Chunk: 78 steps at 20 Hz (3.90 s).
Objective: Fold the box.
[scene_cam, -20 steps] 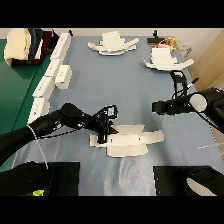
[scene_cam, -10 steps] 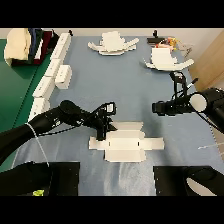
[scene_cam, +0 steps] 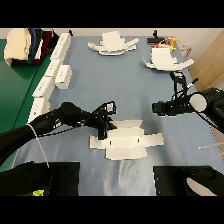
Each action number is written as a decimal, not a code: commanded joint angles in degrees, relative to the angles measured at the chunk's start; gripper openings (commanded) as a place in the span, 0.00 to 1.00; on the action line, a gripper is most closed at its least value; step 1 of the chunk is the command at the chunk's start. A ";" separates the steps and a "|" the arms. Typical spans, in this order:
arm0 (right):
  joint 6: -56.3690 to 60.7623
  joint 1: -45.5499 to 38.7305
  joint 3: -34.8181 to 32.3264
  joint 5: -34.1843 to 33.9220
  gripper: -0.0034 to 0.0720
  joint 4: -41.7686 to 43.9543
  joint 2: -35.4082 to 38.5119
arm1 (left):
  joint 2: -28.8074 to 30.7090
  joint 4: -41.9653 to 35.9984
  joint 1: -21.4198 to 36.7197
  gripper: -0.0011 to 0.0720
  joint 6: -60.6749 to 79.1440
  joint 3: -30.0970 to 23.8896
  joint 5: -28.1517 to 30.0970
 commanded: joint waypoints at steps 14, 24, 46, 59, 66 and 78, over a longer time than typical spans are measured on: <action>-0.07 0.04 0.02 1.40 0.34 0.94 -0.02 | 0.22 -0.26 -4.50 0.03 1.70 -3.52 1.70; -0.04 0.04 0.02 1.49 0.34 1.57 -0.02 | 11.61 -0.26 -4.50 0.03 7.93 -5.07 12.96; -4.02 0.07 0.02 7.02 0.07 6.67 0.00 | 9.99 -0.50 -7.69 0.03 3.13 -10.43 11.08; -20.94 35.87 -13.73 6.51 0.11 12.59 13.62 | 9.99 -0.50 -7.69 0.03 2.08 -10.43 10.86; -24.92 47.01 -18.84 -7.30 0.85 -6.12 7.45 | 9.99 -0.48 -7.69 0.03 2.08 -10.43 10.91; -5.03 46.90 -16.94 -8.22 0.84 -23.45 3.74 | 9.97 -0.48 -7.69 0.03 2.08 -10.43 10.88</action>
